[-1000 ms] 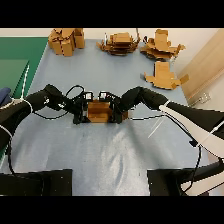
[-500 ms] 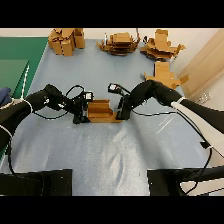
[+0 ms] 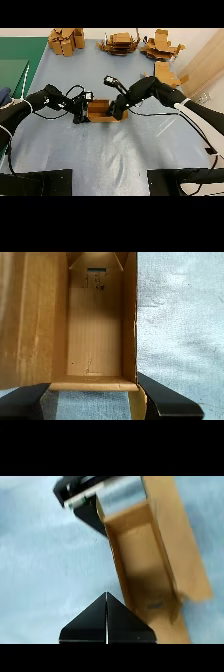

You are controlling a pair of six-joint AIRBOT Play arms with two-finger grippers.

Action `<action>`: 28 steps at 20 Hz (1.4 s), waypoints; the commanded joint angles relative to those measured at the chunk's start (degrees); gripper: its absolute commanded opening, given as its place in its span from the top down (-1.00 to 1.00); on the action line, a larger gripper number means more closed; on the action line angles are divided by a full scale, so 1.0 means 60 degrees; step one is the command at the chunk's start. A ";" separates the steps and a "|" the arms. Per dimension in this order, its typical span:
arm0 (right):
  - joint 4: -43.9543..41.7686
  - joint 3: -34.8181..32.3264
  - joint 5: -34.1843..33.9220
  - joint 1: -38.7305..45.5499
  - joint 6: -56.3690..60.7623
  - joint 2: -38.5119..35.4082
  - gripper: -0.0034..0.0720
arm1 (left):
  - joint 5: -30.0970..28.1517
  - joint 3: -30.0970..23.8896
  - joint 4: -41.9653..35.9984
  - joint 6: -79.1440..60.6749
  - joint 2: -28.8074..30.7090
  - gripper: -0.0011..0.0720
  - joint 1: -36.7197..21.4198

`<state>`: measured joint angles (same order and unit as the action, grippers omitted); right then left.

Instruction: Fold the box.

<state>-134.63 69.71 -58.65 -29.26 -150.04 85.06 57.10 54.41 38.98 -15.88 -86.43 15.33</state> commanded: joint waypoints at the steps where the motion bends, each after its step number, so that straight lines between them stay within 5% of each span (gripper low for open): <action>1: -0.0321 0.0856 0.1435 -0.0379 -0.0182 0.0809 0.89 | 0.0033 -0.0004 -0.0004 0.0051 -0.0004 0.22 -0.0004; 5: -0.0157 0.2626 0.1621 -0.0255 -0.0175 0.2306 0.89 | 0.0138 -0.0004 0.0000 0.0051 -0.0004 0.22 -0.0004; 7: 0.0047 0.3286 0.1555 -0.0186 0.0353 0.2958 0.89 | 0.0335 -0.0004 0.0007 0.0044 -0.0004 0.77 -0.0004; 8: 0.0244 0.3530 0.1330 -0.0153 0.0754 0.3228 0.89 | 0.0350 -0.0004 0.0007 0.0047 -0.0004 0.79 0.0000; 15: 0.0688 0.4568 -0.1741 -0.0051 0.2248 0.4663 0.89 | 0.0284 -0.0004 0.0000 0.0047 -0.0004 0.79 -0.0004; 23: 0.0729 0.5311 -0.1931 0.0113 0.2572 0.4652 0.89 | 0.0233 -0.0004 0.0000 0.0047 -0.0004 0.79 -0.0007; 26: 0.1155 0.5490 -0.1067 0.0430 0.2998 0.3978 0.90 | 0.0248 -0.0004 0.0000 0.0051 -0.0004 0.79 -0.0007; 28: 0.1228 0.5490 -0.1701 0.0714 0.3002 0.3326 0.90 | 0.0237 -0.0004 0.0000 0.0047 -0.0004 0.79 -0.0007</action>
<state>-128.53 101.95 -67.83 -26.85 -133.10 108.99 58.06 54.37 38.83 -15.46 -86.46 15.33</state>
